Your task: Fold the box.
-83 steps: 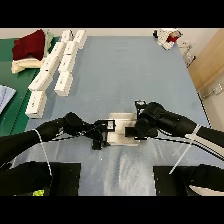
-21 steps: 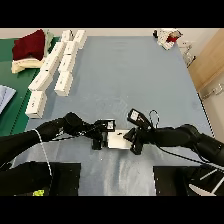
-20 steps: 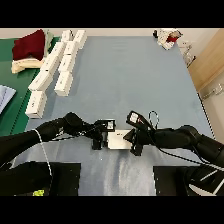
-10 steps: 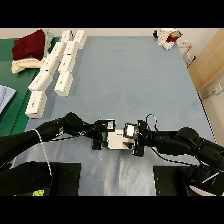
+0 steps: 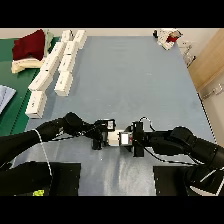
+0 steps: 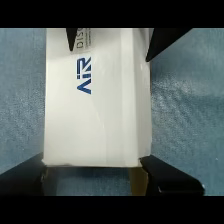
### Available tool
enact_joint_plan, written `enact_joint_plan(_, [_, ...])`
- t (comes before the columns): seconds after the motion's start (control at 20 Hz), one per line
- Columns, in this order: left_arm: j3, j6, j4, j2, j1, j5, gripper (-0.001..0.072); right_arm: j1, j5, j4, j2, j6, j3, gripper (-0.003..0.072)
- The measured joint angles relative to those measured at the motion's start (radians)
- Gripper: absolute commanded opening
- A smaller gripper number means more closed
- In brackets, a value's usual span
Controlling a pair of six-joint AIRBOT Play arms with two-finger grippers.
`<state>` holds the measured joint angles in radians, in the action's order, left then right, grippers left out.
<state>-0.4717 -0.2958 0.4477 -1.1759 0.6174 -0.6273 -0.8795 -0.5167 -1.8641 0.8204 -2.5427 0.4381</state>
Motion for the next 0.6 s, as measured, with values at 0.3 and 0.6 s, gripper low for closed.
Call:
enact_joint_plan(0.3, [0.0, -0.002, 0.0, 0.0, 0.0, 0.0, 0.0449, -0.005, 0.004, 0.026, -0.02, -0.005, 0.014, 0.0516])
enact_joint_plan(0.6, [0.0, -0.003, 0.002, 0.0, 0.0, -0.001, 0.0449, -0.005, 0.005, 0.06, -0.043, -0.006, 0.037, 0.0514])
